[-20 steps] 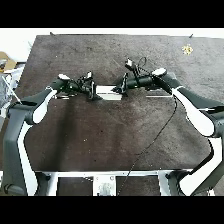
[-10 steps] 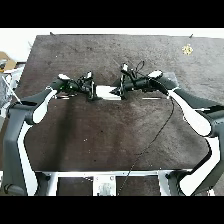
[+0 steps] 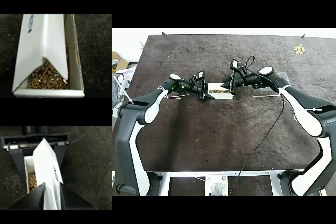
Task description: Fold the box and place the chain.
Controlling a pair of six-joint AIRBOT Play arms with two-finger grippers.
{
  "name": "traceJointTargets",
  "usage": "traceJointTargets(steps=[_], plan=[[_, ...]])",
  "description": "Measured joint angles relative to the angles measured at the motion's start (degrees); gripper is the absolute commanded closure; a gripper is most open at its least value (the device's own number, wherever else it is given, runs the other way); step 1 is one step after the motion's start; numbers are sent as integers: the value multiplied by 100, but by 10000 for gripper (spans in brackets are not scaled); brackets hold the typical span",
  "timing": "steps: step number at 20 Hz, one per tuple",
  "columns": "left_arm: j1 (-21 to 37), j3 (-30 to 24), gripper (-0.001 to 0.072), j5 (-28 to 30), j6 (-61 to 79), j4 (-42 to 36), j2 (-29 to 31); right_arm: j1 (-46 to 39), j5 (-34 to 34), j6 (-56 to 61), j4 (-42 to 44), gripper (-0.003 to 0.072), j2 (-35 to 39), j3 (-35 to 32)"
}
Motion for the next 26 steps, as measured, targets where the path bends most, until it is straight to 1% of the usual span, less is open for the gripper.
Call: traceJointTargets(steps=[5, 9, 19, 22, 26], plan=[[-2, 0, 248, -7, 2, -2, 0, 7, 17, 227, -317, 480, 0, 22], [-7, 0, 248, -46, 13, 2, 0, 2, 164, 470, -638, 479, -2, 22], [-11, -2, 248, -76, 28, 20, 0, -20, 732, 841, -846, 477, -208, 11], [-11, -2, 248, -72, 26, 17, 0, -103, 890, 866, -658, 478, -177, 17], [-11, -2, 248, -55, 17, 9, 2, -184, 975, 866, -15, 481, -85, 33]])
